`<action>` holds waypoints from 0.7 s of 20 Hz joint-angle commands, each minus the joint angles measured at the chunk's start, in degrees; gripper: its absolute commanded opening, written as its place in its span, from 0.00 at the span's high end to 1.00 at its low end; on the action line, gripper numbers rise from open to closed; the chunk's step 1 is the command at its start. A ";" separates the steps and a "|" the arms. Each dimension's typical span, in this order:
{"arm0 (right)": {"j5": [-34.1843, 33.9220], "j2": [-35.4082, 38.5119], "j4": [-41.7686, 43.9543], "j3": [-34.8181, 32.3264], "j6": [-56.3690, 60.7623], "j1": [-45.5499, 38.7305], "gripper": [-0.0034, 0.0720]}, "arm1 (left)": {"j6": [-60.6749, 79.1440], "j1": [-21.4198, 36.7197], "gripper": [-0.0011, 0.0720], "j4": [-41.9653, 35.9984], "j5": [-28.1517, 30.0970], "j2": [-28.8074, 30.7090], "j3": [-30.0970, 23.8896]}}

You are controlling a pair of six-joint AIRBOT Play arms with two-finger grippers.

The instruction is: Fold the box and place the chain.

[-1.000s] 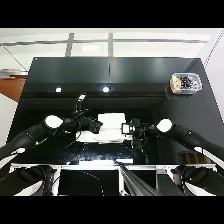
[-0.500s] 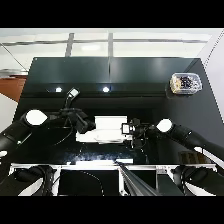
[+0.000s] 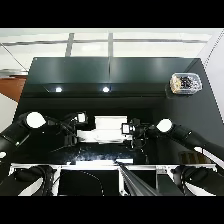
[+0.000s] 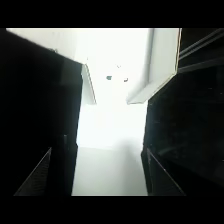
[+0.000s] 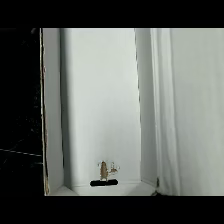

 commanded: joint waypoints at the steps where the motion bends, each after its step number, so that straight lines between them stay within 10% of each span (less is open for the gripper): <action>1: 0.00 -0.04 0.00 -0.02 0.00 0.07 0.39 | 5.51 -2.05 0.04 -2.01 4.07 -1.88 -0.31; 14: 0.00 -0.04 0.00 -0.02 0.00 0.07 0.39 | -1.66 -10.58 0.22 -3.76 10.97 -2.95 -3.21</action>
